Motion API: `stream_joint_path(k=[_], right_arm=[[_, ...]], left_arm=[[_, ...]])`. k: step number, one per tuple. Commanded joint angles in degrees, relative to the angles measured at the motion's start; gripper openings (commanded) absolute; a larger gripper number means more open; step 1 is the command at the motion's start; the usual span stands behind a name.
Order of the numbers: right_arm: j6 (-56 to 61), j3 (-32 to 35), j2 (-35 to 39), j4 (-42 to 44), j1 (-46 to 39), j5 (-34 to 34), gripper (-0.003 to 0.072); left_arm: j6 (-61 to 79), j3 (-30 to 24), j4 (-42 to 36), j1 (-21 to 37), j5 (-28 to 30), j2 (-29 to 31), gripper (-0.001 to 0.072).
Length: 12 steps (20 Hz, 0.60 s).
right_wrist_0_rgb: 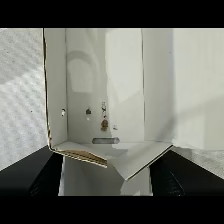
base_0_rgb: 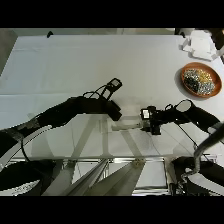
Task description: Fold the box and place the chain.
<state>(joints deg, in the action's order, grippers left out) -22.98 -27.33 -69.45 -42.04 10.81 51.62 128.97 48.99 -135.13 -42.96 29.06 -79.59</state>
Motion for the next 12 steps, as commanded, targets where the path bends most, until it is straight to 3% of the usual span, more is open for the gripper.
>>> stream_joint_path(k=[1,7,12], right_arm=[[0.0,0.0,0.0,0.0,0.0,0.0,0.0421],[0.0,0.0,0.0,0.0,0.0,0.0,0.0421],[0.0,0.0,0.0,0.0,0.0,0.0,0.0421]], left_arm=[[0.0,0.0,2.4,0.1,0.8,4.1,0.0005],[-11.0,0.0,30.8,0.2,16.8,12.6,0.0004],[-8.7,-1.6,33.3,0.3,19.6,18.4,0.0004]])
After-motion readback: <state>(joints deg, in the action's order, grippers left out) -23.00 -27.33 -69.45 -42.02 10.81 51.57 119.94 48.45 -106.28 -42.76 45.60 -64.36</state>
